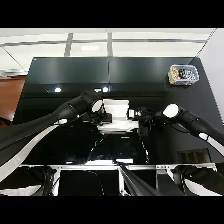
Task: Fold the box and place the chain.
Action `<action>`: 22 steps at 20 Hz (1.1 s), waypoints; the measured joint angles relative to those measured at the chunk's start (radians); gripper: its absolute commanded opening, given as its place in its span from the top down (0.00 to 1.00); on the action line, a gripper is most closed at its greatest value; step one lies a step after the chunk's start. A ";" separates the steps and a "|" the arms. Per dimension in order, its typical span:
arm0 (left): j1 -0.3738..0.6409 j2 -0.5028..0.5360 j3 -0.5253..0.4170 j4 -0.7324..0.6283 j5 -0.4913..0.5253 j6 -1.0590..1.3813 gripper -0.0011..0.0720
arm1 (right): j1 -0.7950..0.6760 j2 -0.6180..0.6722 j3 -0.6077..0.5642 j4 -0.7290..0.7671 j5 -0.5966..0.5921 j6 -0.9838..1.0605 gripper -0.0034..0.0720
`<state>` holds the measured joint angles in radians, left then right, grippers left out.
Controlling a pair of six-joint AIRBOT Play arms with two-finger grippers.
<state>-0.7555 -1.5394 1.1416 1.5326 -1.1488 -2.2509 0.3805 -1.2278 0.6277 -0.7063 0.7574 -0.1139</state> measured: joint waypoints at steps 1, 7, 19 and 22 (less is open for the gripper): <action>0.000 0.000 0.000 -0.001 0.004 0.000 0.94 | 0.000 0.000 0.000 0.006 0.000 0.002 0.40; 0.000 0.000 0.000 -0.004 0.001 -0.001 0.94 | 0.022 -0.007 0.000 0.060 0.007 0.002 0.78; 0.001 0.000 0.000 -0.004 0.003 -0.003 0.94 | 0.091 -0.056 0.000 0.219 -0.083 0.035 0.70; 0.001 0.000 0.000 -0.005 0.003 -0.003 0.94 | 0.092 -0.057 0.000 0.224 -0.089 0.072 0.63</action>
